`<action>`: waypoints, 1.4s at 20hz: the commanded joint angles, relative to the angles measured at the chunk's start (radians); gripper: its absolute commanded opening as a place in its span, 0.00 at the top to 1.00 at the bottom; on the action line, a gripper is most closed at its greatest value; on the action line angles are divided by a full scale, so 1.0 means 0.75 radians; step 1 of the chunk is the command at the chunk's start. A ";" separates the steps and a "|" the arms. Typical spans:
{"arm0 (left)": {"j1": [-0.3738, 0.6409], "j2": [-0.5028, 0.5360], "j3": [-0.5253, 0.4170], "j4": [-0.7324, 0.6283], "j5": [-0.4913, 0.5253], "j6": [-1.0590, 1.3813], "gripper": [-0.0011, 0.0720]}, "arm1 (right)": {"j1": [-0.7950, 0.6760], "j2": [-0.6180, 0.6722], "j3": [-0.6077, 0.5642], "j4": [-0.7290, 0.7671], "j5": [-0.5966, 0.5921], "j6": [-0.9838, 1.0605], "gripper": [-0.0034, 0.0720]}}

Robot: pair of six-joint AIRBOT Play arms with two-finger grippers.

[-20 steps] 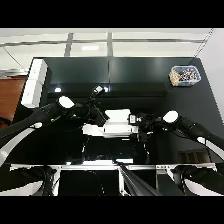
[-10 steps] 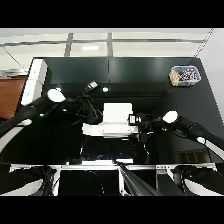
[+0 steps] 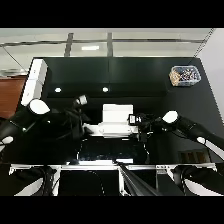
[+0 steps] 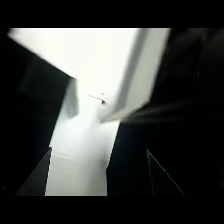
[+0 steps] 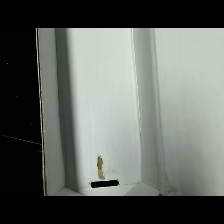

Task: Fold the box and place the chain.

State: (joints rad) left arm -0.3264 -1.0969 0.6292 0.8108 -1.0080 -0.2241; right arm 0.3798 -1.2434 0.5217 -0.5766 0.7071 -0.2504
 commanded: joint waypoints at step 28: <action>-0.259 -0.333 0.101 -0.327 0.259 0.264 0.68 | 0.001 -0.001 0.000 0.000 -0.001 0.001 0.79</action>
State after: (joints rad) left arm -0.5087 -1.3197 0.7048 0.6460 -0.8234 -0.0265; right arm 0.3794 -1.2434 0.5217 -0.5762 0.7052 -0.2474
